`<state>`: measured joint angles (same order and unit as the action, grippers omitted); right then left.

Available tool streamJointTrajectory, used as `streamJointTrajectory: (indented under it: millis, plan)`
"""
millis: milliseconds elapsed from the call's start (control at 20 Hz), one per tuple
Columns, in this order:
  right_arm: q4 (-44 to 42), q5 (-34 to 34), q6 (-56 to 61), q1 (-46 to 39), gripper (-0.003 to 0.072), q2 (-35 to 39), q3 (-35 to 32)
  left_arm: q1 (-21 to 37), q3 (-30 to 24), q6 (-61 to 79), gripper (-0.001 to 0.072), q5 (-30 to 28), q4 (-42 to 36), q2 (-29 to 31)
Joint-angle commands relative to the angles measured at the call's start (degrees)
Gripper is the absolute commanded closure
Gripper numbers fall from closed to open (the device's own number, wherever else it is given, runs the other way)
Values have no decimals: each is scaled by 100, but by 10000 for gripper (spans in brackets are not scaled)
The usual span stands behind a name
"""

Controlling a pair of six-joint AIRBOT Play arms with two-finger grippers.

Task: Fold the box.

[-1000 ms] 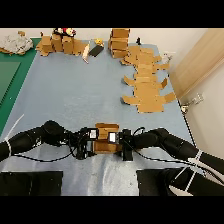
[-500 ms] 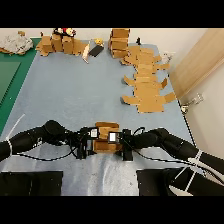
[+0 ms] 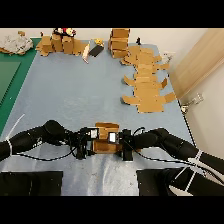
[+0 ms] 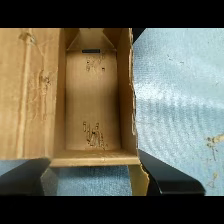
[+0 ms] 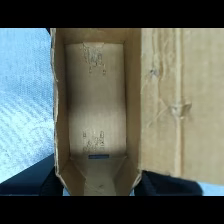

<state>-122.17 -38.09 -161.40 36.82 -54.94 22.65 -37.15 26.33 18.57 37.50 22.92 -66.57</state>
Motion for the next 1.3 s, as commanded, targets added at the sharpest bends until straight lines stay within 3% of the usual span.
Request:
streamJointTrajectory:
  millis: [0, 650, 700, 750, 800, 1100, 1250]
  plan:
    - [2, 9, 0, 4, 176, 2, 0, -2, 4, 2, 181, 13, 9, -4]
    - [26, -39, 0, 9, 175, 2, 0, -2, 4, 2, 181, 15, 9, -4]
    - [15, -17, -4, 9, 163, 2, 2, -2, 4, 2, 181, 15, 9, -2]
    - [-66, -61, 2, 9, 4, 4, 42, -2, 4, 2, 181, 15, 9, -2]
    - [-59, -254, -4, 7, -26, 15, 98, -2, 4, 0, 181, 13, 9, -2]
    - [450, -815, 197, -2, -25, 122, 155, -2, 4, 2, 181, 15, 9, -4]
    - [1106, -984, 767, -7, -25, 330, 155, -2, 4, 2, 181, 15, 7, -2]
